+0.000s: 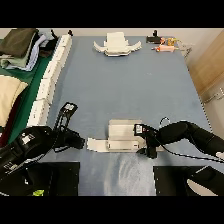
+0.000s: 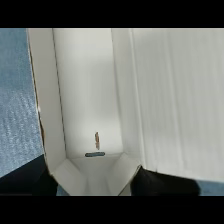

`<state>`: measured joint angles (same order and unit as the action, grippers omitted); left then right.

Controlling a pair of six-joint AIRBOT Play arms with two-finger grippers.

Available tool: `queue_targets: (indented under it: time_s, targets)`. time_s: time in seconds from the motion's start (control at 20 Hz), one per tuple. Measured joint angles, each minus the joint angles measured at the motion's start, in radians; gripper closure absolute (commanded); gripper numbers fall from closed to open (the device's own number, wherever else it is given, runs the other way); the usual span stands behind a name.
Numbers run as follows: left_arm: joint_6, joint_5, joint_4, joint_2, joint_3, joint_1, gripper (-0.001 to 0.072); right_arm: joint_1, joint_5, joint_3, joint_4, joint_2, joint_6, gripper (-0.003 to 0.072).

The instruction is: Fold the box.

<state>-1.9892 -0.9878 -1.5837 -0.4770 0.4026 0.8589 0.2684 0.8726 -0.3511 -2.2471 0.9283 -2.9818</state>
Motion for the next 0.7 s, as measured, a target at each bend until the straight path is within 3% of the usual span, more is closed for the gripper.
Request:
queue_targets:
  time_s: [0.15, 0.4, 0.7]
  targets:
    - [-0.113, 0.046, 0.027, -0.068, -0.024, 0.000, 0.0697, 0.000, 0.000, 0.000, 0.000, 0.000, 0.000, 0.0149]
    - [-0.103, 0.226, 0.217, -0.216, -0.036, 0.000, 0.0697, 0.000, 0.000, 0.000, 0.000, 0.000, 0.000, 0.0149]
    - [0.027, 0.277, 0.435, -0.277, -0.034, 0.001, 0.0697, 0.000, 0.000, 0.000, 0.000, 0.000, 0.000, 0.0150]
